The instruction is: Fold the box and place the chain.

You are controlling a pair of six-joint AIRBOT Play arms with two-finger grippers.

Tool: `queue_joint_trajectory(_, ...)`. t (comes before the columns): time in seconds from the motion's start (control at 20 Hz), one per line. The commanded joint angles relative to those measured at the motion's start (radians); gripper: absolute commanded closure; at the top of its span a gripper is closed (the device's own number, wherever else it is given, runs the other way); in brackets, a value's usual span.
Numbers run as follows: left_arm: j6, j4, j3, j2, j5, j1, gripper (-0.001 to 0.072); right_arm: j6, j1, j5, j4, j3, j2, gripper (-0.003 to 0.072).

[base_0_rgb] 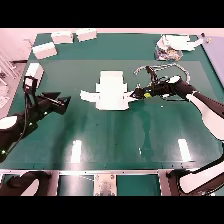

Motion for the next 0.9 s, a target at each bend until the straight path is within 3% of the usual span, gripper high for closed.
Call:
queue_joint_trajectory(0.0, -0.068, 0.029, 0.077, -0.039, -0.041, 0.000, 0.0119, -0.003, 0.000, 0.002, -0.022, 0.001, -0.001, 0.0675)
queue_joint_trajectory(0.15, -0.189, 0.164, 0.199, -0.185, -0.115, 0.000, 0.0118, -0.003, 0.000, 0.005, -0.033, 0.001, -0.001, 0.0675)
queue_joint_trajectory(0.35, -0.246, 0.374, 0.425, -0.455, -0.217, 0.000, 0.0105, -0.026, 0.001, 0.002, -0.028, 0.011, -0.001, 0.0676)
queue_joint_trajectory(0.6, -0.245, 0.464, 0.730, -0.755, -0.465, 0.000, 0.0106, -0.028, 0.022, 0.001, -0.025, 0.016, -0.002, 0.0675)
queue_joint_trajectory(0.75, -0.242, 0.493, 0.874, -0.865, -0.594, 0.000, 0.0109, -0.028, 0.030, 0.001, -0.025, 0.016, -0.003, 0.0675)
queue_joint_trajectory(0.85, -0.225, 0.492, 0.898, -0.878, -0.536, 0.000, 0.0109, -0.028, 0.028, -0.006, -0.025, 0.016, -0.003, 0.0675)
